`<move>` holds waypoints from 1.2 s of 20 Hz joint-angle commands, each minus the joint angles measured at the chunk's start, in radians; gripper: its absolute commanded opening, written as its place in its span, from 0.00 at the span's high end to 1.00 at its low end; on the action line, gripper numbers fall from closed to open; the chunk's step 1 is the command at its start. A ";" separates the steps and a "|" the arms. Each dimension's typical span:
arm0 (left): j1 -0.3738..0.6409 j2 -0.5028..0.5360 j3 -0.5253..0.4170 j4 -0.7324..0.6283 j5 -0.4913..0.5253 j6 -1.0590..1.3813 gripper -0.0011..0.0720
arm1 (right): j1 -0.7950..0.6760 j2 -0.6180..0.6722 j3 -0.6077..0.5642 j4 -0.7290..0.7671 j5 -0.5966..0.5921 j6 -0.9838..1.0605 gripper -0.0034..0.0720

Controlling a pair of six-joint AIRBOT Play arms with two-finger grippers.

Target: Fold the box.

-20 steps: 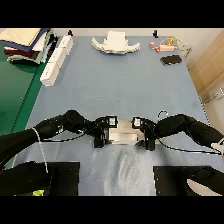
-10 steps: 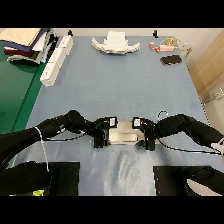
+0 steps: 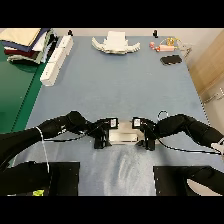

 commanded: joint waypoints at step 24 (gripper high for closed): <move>-0.008 -0.026 0.002 0.009 0.002 -0.001 0.42 | 0.000 -0.001 0.000 0.000 0.000 0.001 0.29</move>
